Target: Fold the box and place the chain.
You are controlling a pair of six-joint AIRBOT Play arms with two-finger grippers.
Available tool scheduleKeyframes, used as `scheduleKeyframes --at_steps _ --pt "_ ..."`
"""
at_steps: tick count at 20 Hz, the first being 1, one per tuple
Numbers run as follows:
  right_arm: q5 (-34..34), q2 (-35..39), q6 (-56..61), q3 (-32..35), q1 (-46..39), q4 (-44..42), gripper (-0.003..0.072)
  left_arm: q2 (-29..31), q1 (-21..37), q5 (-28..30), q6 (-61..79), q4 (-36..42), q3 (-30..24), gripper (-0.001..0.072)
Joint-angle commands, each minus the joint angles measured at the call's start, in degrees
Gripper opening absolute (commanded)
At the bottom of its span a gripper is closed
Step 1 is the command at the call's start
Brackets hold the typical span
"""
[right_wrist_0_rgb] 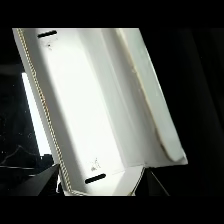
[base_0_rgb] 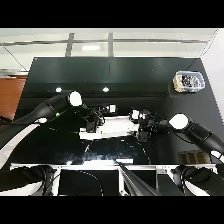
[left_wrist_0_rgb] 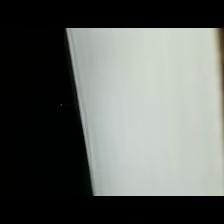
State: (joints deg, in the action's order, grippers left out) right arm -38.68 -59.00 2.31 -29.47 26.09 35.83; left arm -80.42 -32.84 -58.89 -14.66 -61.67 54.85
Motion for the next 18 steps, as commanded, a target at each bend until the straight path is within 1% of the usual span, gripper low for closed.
scheduleKeyframes --at_steps 1,5,10,14,18 --pt "0.3 0.0 0.0 0.0 0.0 -0.2 0.0624 0.7 0.0 1.5 1.2 0.0 0.0 0.0017" --pt "0.4 0.0 -0.1 0.0 0.0 -0.1 0.0623 0.6 -0.5 1.9 1.4 -0.3 -1.2 0.0018" --pt "0.1 -0.1 -0.2 0.0 0.0 -0.1 0.0624 0.6 -4.1 3.6 1.6 -1.8 -1.4 0.0018" --pt "-4.7 -1.2 -0.5 0.0 0.0 0.0 0.0623 0.6 -3.9 3.6 0.9 -3.7 -1.4 0.0019" --pt "-5.4 -3.3 -3.2 0.0 0.0 0.2 0.0623 0.6 -3.9 3.6 0.6 -3.9 -1.4 0.002"
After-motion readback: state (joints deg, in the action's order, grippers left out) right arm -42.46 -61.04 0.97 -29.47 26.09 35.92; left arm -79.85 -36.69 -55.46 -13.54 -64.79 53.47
